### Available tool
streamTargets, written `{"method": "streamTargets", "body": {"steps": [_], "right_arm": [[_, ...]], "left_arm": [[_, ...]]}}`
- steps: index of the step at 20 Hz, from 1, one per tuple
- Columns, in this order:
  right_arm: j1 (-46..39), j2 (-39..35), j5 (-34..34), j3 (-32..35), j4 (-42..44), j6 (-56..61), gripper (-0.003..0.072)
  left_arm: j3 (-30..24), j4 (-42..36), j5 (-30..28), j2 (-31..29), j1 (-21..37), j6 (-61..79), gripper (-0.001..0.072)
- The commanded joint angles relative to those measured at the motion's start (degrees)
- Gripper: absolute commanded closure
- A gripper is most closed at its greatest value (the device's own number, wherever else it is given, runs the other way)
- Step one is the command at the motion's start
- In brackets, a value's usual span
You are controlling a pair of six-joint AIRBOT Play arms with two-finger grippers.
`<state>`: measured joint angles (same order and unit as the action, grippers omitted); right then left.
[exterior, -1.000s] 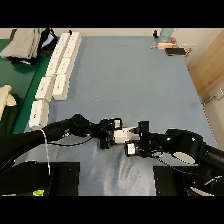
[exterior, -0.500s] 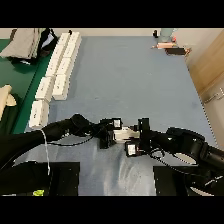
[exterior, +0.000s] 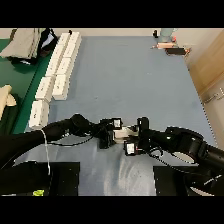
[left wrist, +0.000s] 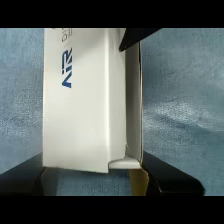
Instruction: Fold the box.
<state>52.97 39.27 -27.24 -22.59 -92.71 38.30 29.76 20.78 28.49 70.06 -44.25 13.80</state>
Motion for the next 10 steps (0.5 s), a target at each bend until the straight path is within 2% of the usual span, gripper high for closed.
{"method": "streamTargets", "body": {"steps": [1,3,5,10], "right_arm": [[-0.1,2.1,0.5,-0.1,0.0,0.0,0.0425],[-0.1,2.3,0.3,0.0,0.7,0.0,0.0422],[-0.1,2.3,0.2,-0.1,1.1,0.0,0.0379],[0.0,2.3,-1.4,-0.1,4.3,0.0,0.0379]], "left_arm": [[0.0,0.1,0.2,0.0,0.0,0.1,0.0334],[0.0,0.0,0.1,0.0,0.0,0.1,0.0334],[0.0,0.1,0.1,0.0,0.0,0.1,0.0334],[0.0,0.0,0.1,0.0,0.0,0.1,0.0334]]}}
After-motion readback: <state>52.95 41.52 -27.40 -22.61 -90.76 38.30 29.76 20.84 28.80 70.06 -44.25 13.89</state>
